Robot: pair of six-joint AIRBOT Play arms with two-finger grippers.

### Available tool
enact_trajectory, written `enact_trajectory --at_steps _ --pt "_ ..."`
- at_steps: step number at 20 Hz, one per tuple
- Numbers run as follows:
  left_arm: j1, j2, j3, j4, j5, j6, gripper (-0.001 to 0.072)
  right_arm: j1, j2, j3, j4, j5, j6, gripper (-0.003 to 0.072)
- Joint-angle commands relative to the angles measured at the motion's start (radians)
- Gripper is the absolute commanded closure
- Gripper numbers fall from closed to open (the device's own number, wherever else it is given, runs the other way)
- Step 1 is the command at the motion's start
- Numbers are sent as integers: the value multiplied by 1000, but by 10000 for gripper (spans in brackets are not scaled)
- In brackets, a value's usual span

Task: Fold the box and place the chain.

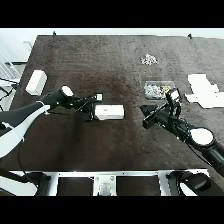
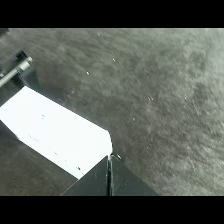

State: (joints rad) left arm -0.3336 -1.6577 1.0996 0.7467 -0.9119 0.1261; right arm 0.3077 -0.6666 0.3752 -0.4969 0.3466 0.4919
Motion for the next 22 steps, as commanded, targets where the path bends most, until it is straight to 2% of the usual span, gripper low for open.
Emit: enact_trajectory --at_steps 1,5,8,10,11,14,18,22 --pt "1 39 0 2 -23 -105 691 0 4 -11 -1 -18 2 676" --pt "47 204 -1 -4 62 -258 693 0 4 -11 -1 -51 2 676" --pt "140 348 -6 -5 236 -437 694 0 4 -11 -1 -51 2 675" --pt "214 403 -25 -2 370 -552 693 0 4 -12 -1 -51 2 675" --pt "253 409 -30 -2 411 -603 693 0 4 -12 -1 -51 2 676" --pt "350 391 -39 -1 424 -653 692 0 4 -14 -1 -51 2 676" --pt "408 323 -51 -3 467 -664 692 0 4 -14 -1 -51 2 675" --pt "408 260 -51 2 641 -768 692 0 4 -14 -1 -51 2 676"
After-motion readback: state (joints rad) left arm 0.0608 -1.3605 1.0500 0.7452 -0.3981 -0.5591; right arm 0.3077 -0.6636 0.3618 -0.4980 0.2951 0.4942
